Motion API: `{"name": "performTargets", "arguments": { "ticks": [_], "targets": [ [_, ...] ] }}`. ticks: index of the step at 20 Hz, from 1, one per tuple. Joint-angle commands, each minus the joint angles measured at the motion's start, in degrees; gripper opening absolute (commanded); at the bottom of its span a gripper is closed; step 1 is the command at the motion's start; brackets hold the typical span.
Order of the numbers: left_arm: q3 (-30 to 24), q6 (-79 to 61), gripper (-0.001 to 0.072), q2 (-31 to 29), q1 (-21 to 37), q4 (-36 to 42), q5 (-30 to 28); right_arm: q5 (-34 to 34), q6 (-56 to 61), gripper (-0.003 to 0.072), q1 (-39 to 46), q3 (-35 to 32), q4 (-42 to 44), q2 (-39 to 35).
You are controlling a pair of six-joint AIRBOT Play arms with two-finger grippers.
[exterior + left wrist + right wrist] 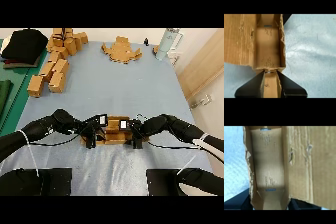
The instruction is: Fold the box.
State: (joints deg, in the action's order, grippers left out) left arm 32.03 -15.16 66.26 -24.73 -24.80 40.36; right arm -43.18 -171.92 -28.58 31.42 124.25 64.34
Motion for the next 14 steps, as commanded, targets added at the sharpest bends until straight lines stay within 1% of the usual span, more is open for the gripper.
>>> {"name": "performTargets", "arguments": {
  "ticks": [1,3,4,5,7,8,9,10,14],
  "targets": [
    [0.0,-3.9,0.0221,0.6,-0.6,4.3,-1.3,0.1,0.0,0.0524,0.0,0.0,0.0,0.0],
    [0.0,-4.3,0.022,1.1,-1.1,5.2,-1.1,0.1,0.0,0.0524,0.0,0.0,0.0,0.0],
    [0.0,-5.3,0.012,1.3,-1.4,6.5,-0.9,0.1,0.0,0.0524,0.0,0.0,0.0,0.0],
    [0.0,-6.3,0.0103,1.5,-1.5,8.2,-0.8,0.1,0.0,0.0525,0.0,0.0,0.0,0.0],
    [0.0,-7.9,0.0106,2.1,-1.7,10.3,-0.7,0.1,0.0,0.0525,0.0,0.0,0.0,0.0],
    [-0.2,-7.9,0.0165,2.3,-1.7,10.2,-0.8,0.1,0.0,0.0524,0.0,0.0,0.0,0.0],
    [-0.3,-7.8,0.0322,2.3,-1.7,10.3,-0.8,0.1,0.0,0.0524,0.0,0.0,0.0,0.0],
    [-0.6,-7.8,0.0421,2.3,-1.7,10.3,-0.8,0.1,0.0,0.0524,0.0,0.0,0.0,0.0],
    [-0.9,-7.8,0.042,2.3,-1.7,10.2,-0.8,0.1,0.0,0.0525,0.0,0.0,0.0,0.0]
  ]
}}
